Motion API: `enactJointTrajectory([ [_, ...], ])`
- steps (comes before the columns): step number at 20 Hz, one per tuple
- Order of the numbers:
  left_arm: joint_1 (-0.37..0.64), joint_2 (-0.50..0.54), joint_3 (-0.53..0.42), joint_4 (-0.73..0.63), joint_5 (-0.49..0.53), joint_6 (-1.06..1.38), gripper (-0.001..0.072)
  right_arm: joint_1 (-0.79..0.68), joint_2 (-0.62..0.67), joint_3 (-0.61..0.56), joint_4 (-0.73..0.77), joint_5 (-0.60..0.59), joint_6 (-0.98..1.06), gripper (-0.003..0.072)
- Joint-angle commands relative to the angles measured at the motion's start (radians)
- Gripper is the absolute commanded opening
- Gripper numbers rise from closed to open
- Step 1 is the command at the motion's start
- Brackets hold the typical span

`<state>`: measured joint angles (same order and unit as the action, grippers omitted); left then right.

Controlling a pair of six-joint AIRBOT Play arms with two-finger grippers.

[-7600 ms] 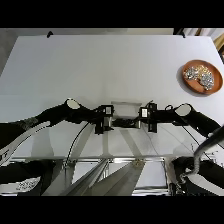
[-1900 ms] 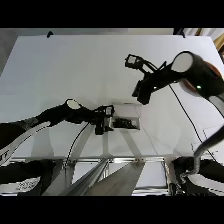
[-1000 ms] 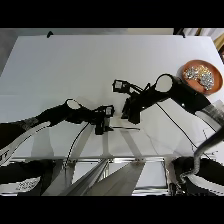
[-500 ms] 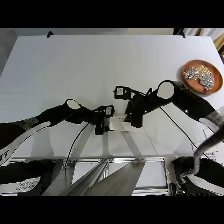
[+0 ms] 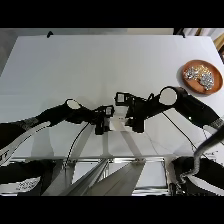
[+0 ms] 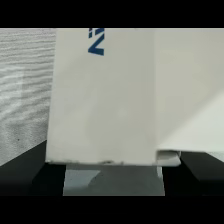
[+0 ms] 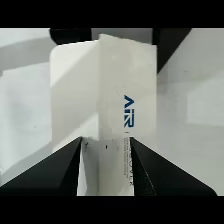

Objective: Fold the box and place the chain.

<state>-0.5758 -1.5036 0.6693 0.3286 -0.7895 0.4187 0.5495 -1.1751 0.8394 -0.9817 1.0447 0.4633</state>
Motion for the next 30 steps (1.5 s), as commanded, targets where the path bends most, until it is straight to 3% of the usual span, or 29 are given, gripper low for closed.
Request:
enactJointTrajectory([
  [1, 0.001, 0.000, 0.000, 0.000, 0.000, 0.001, 0.0212, 0.003, 0.004, -0.006, -0.039, -0.068, -0.001, 0.0342],
  [12, 0.001, 0.000, 0.000, 0.000, 0.000, 0.001, 0.0212, 0.004, 0.004, -0.009, -0.062, -0.068, 0.006, 0.0273],
  [19, 0.001, 0.000, 0.000, 0.000, 0.000, 0.001, 0.0212, 0.004, 0.004, -0.051, -0.062, -0.156, 0.006, 0.0273],
  [25, 0.001, 0.000, 0.000, 0.000, 0.000, 0.001, 0.0212, 0.004, 0.004, -0.082, -0.057, -0.116, 0.006, 0.0279],
  [28, 0.001, 0.000, 0.000, 0.000, 0.000, 0.001, 0.0212, 0.019, 0.005, -0.093, -0.057, -0.116, 0.006, 0.0343],
  [30, 0.001, 0.000, 0.000, 0.000, 0.000, 0.001, 0.0212, 0.018, 0.007, -0.093, -0.041, -0.118, 0.006, 0.0345],
])
